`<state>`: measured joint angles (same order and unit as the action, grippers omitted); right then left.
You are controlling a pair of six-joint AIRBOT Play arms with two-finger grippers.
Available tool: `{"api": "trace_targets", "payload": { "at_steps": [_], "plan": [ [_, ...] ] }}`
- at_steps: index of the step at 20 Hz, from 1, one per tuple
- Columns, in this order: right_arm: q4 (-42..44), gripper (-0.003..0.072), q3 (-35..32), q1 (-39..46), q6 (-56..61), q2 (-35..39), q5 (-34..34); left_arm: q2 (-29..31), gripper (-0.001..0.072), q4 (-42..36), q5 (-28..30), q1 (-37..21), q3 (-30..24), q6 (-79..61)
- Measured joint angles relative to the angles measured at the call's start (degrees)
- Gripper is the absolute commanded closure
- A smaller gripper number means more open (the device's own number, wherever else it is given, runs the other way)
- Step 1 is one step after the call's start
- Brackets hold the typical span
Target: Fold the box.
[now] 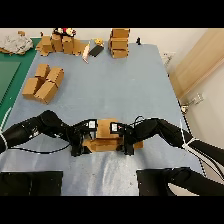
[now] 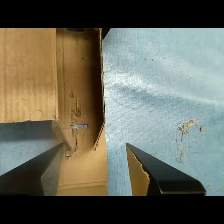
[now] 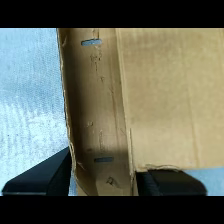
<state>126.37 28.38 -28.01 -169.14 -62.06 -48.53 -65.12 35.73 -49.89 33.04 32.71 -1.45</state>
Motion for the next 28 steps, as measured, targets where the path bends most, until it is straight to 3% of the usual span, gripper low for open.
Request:
{"api": "trace_targets", "payload": {
  "at_steps": [2,3,11,12,13,28],
  "plan": [
    [0.0,0.0245,0.0,0.0,0.0,0.0,0.0,-0.3,0.0333,-0.1,1.1,0.6,0.0,0.0],
    [0.0,0.0245,0.0,0.0,0.0,0.0,0.0,-0.4,0.0361,-0.1,1.7,0.7,0.0,-0.1],
    [0.0,0.0246,0.0,0.0,0.0,0.0,0.0,-0.6,0.0370,-0.2,4.4,1.4,0.0,-0.5],
    [0.0,0.0246,0.0,0.0,0.0,0.0,0.0,-0.6,0.0493,-0.3,4.8,1.5,0.0,-0.6],
    [0.0,0.0245,0.0,0.0,0.0,0.0,0.0,-0.6,0.0547,-0.2,5.1,1.7,0.0,-0.7],
    [0.0,0.0246,0.0,0.0,0.0,0.0,0.0,-0.6,0.0549,-3.9,8.1,4.0,0.0,-3.5]
  ]
}}
